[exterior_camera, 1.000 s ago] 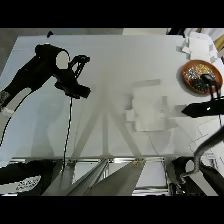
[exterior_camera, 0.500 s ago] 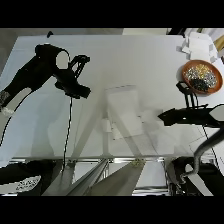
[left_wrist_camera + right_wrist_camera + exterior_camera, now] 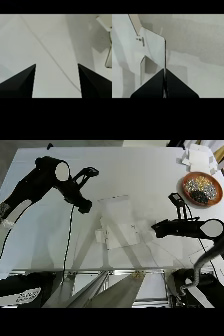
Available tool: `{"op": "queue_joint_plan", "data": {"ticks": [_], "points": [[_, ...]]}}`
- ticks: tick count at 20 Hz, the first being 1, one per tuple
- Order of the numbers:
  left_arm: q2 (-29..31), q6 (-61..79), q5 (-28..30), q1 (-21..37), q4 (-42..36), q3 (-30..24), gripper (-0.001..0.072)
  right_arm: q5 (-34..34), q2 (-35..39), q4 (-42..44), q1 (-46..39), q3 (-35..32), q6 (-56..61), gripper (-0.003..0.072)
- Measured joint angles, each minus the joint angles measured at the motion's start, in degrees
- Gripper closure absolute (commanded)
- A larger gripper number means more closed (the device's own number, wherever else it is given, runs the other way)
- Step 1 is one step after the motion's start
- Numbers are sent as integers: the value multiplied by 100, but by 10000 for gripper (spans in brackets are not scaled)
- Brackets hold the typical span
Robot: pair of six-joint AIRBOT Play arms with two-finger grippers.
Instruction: Fold the box and place the chain.
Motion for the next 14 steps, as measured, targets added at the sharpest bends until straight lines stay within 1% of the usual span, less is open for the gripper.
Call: {"op": "queue_joint_plan", "data": {"ticks": [4, 6, 8, 9, 10, 12, 14], "points": [[-166, 1624, 361, 7, -1246, 0, 136, 17, 0, -15, 28, 0, 20, 666], [-306, 2168, 420, 68, -1668, 0, 136, 22, 0, -17, 33, 0, 26, 666], [-439, 2472, 323, 232, -1937, 0, 134, 28, 0, -22, 33, 0, 28, 666], [-492, 2586, 225, 365, -2087, -13, 126, 28, 0, -22, 33, 0, 28, 666], [-538, 2717, 111, 546, -2302, -42, 69, 28, 0, -22, 33, 0, 28, 666], [-592, 3012, -114, 1003, -2944, -177, 70, 28, 0, -22, 33, 0, 28, 666], [-621, 3375, -299, 1480, -3729, -439, 79, 26, 0, -22, 33, 0, 28, 666]]}}
